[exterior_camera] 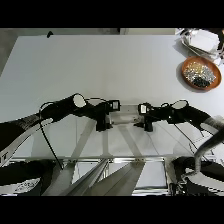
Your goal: Fold the box and place the chain.
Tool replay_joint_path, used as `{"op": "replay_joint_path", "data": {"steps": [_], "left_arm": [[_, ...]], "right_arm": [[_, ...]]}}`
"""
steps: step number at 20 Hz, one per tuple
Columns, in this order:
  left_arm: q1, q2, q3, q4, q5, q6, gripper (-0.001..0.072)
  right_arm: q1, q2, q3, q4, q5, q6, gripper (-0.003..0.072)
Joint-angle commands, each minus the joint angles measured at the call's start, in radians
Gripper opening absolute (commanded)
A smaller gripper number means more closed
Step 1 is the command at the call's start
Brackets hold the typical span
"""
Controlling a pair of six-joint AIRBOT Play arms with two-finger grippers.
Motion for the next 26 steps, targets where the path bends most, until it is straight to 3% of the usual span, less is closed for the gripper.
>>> {"op": "replay_joint_path", "data": {"steps": [1, 3, 6, 26], "left_arm": [[-0.006, -0.007, -0.032, -0.003, 0.011, -0.004, 0.0614], [-0.006, -0.006, -0.034, -0.009, 0.011, -0.004, 0.0463], [-0.006, -0.007, -0.034, -0.018, 0.033, -0.003, 0.0314], [-0.006, -0.006, -0.034, -0.018, 0.011, -0.004, 0.0316]], "right_arm": [[0.0, 0.0, 0.0, 0.001, 0.001, 0.003, 0.0438], [0.0, 0.0, 0.0, 0.0, 0.001, 0.003, 0.0438], [0.0, 0.0, 0.0, 0.001, 0.001, 0.003, 0.0438], [0.0, 0.0, 0.0, 0.0, 0.002, 0.005, 0.0437]]}}
